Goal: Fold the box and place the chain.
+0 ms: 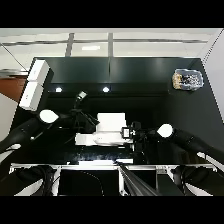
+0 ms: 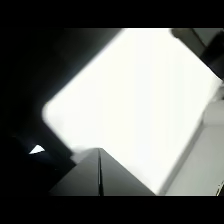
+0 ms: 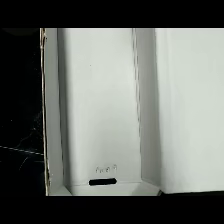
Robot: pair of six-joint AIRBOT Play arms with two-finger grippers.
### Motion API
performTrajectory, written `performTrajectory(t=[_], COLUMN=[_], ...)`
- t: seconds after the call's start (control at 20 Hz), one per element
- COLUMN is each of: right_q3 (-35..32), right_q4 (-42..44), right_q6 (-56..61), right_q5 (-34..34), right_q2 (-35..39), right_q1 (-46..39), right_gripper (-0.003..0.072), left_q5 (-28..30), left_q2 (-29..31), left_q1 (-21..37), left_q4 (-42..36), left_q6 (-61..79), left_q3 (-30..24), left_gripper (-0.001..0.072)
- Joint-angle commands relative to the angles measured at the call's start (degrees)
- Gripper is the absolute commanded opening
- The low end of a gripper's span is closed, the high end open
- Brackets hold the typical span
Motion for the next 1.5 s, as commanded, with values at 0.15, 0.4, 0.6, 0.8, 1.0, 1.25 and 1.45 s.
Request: performTrajectory(t=[0.15, 0.4, 0.6, 0.8, 1.0, 1.25, 1.45], right_q3=[0.0, 0.0, 0.0, 0.0, 0.0, 0.0, 0.0], right_q4=[0.0, 0.0, 0.0, 0.0, 0.0, 0.0, 0.0], right_q6=[0.0, 0.0, 0.0, 0.0, 0.0, 0.0, 0.0], right_q5=[0.0, 0.0, 0.0, 0.0, 0.0, 0.0, 0.0], right_q2=[0.0, 0.0, 0.0, 0.0, 0.0, 0.0, 0.0], right_q1=[0.0, 0.0, 0.0, 0.0, 0.0, 0.0, 0.0], right_gripper=[0.0461, 0.0461, 0.0461, 0.0461, 0.0461, 0.0461, 0.0461], left_q5=[-13.0, -27.9, -26.4, -11.2, -5.1, -6.6, -7.3], left_q2=[10.4, 11.2, 11.2, 11.2, 9.7, 5.7, 5.4], left_q1=[18.2, 29.3, 20.5, 6.8, -1.0, -2.3, -2.4], left_q4=[15.3, 18.3, 12.3, 11.9, 12.0, 9.6, 7.6], left_q6=[-5.8, 10.2, 31.0, 33.4, 33.2, 31.6, 31.7], left_q3=[1.6, -1.2, -6.9, -8.3, -8.5, -8.5, -8.5], left_gripper=[0.0037, 0.0703, 0.0703, 0.0702, 0.0681, 0.0527, 0.0442])
